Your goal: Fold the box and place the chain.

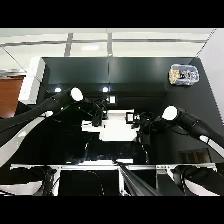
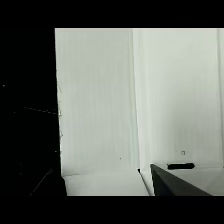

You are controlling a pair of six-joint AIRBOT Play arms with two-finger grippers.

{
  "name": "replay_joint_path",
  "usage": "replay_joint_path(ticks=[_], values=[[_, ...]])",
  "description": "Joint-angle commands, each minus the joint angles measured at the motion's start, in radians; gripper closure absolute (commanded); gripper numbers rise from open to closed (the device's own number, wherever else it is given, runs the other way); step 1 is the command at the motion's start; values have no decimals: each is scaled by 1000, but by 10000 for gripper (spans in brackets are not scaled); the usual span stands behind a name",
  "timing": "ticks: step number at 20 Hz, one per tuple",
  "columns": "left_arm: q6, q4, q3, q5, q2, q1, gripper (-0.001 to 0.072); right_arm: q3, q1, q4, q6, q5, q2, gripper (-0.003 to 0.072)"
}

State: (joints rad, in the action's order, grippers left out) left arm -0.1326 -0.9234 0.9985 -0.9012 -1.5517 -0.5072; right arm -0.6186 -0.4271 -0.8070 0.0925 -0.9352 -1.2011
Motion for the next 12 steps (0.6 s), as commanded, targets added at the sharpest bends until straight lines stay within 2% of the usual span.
replay_joint_path(ticks=[1, 4, 8, 12], values=[[0, 0, 1, 0, 0, 0, 685, 10, -33, -7, -3, 67, -1, 6], [-3, 0, 1, 0, 0, 0, 685, 10, -70, -7, 3, 88, -1, 7], [-3, 0, 1, -2, 0, 0, 685, 9, -55, -9, 27, 205, 15, 7], [-3, 0, 1, -1, 0, 0, 685, 7, -7, -14, 27, 218, 82, 7]])
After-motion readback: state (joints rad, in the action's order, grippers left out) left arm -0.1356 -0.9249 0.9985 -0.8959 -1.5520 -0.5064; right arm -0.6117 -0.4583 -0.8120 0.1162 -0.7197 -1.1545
